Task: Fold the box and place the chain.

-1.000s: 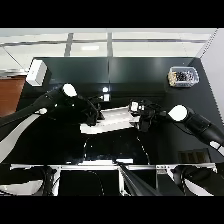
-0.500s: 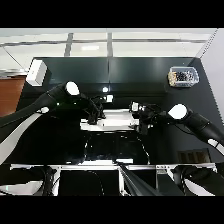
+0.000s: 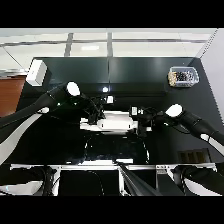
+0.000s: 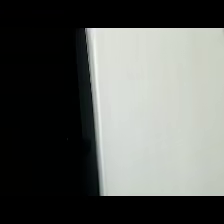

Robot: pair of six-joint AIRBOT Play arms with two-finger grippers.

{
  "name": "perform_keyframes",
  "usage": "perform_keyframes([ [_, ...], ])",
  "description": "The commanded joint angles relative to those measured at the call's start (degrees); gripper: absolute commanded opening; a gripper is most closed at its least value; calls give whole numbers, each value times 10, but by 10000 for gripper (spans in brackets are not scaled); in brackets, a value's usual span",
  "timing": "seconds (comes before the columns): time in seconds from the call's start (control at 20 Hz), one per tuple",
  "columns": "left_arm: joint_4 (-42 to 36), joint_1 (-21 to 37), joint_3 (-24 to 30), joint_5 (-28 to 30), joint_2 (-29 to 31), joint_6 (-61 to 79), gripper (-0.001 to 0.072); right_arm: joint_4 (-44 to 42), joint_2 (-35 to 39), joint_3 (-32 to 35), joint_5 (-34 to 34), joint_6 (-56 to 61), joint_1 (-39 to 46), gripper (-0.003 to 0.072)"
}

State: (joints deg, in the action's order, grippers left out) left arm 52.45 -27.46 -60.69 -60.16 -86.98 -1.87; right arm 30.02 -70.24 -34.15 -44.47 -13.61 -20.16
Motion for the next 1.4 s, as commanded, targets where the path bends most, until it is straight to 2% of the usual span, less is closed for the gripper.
perform_keyframes([
  [0.0,1,0,-1,-1,0,0,25,-4,-13,3,-1,-30,1,703],
  [0.35,0,0,-1,-3,0,0,25,-5,-43,2,3,-49,0,703],
  [0.7,0,0,-1,-3,0,0,25,-9,-44,2,12,-46,-2,703],
  [0.9,0,0,-1,-3,0,0,25,29,-47,2,45,-13,-28,703],
  [1.35,0,0,-1,-3,0,0,25,18,-48,0,33,-6,-11,703],
])
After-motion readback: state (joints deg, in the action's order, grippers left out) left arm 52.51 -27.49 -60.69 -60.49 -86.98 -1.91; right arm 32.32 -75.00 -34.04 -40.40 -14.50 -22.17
